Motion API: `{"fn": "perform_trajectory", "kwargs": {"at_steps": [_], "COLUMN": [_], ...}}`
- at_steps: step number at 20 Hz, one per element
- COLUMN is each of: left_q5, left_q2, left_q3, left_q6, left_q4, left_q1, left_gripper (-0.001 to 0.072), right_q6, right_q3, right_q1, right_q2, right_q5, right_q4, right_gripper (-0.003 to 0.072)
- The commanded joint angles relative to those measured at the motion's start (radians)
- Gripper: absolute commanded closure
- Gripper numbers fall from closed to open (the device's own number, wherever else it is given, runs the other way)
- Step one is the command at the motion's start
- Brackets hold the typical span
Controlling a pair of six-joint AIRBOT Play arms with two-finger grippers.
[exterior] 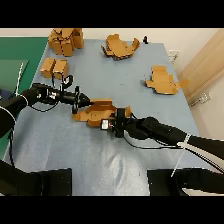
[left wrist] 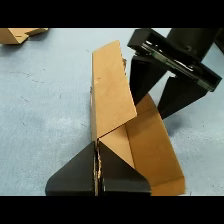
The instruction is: Fold the box.
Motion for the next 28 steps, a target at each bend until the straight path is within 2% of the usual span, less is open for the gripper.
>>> {"fn": "perform_trajectory", "kwargs": {"at_steps": [1,2,4,5,7,17,28], "left_q5": [-0.014,-0.013,-0.012,-0.011,-0.009,-0.008,-0.012], "left_q2": [0.000,0.000,0.000,0.000,0.000,0.000,0.000], "left_q3": [0.000,0.000,0.000,0.000,0.000,0.000,0.000], "left_q6": [-0.032,-0.033,-0.033,-0.033,-0.033,-0.034,-0.053], "left_q4": [0.005,0.006,0.014,0.026,0.032,0.045,0.046], "left_q1": [0.000,0.001,0.001,0.000,0.000,0.000,0.000], "left_gripper": [0.0691,0.0691,0.0691,0.0690,0.0691,0.0691,0.0691], "right_q6": [0.040,0.058,0.096,0.097,0.096,0.096,0.096], "right_q3": [0.034,0.034,0.034,0.034,0.035,0.035,0.063], "right_q1": [-0.024,-0.034,-0.050,-0.050,-0.050,-0.050,-0.101], "right_q2": [0.001,0.001,0.001,0.001,0.001,0.001,-0.027], "right_q5": [-0.008,-0.019,-0.026,-0.025,-0.020,0.033,0.008], "right_q4": [0.012,0.012,0.012,0.011,0.010,-0.059,-0.039], "right_gripper": [0.0234,0.0228,0.0077,0.0076,0.0026,0.0025,0.0030]}}
